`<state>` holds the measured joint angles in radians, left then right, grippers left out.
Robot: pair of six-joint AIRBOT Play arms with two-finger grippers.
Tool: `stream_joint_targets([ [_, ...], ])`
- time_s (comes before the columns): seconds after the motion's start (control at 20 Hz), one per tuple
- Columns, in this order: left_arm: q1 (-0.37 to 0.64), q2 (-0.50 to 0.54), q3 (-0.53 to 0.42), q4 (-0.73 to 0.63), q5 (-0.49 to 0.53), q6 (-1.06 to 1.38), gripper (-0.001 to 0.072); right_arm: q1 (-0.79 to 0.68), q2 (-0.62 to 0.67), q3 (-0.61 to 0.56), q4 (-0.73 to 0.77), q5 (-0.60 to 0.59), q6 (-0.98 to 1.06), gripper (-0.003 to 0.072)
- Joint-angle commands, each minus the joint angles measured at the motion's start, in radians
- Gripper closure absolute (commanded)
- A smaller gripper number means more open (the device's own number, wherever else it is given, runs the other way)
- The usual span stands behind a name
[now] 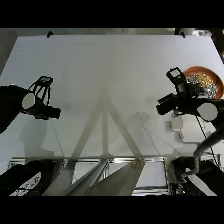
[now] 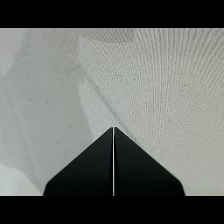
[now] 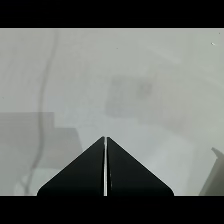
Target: Fold the box and place the chain.
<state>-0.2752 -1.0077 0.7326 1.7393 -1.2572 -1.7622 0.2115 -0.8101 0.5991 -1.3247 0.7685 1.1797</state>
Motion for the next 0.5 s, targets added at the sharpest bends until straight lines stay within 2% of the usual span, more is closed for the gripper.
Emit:
stream_joint_targets([
  [0.0,-0.001,0.0,-0.001,0.0,0.0,0.0,0.07,-0.001,0.001,0.0,0.001,0.002,0.001,0.0674],
  [0.1,0.0,0.001,-0.001,0.0,0.0,0.0,0.07,-0.001,0.002,0.001,0.042,0.002,0.003,0.0673],
  [0.25,-0.001,0.001,-0.001,0.0,0.0,0.0,0.07,-0.001,0.002,0.004,0.143,-0.006,0.118,0.0672],
  [0.35,-0.001,0.001,-0.001,0.001,0.0,0.0,0.07,-0.001,0.004,0.021,0.188,0.051,0.115,0.0673],
  [0.45,0.0,0.001,-0.001,0.001,0.0,0.0,0.07,-0.001,0.003,0.072,0.13,0.172,0.142,0.0672],
])
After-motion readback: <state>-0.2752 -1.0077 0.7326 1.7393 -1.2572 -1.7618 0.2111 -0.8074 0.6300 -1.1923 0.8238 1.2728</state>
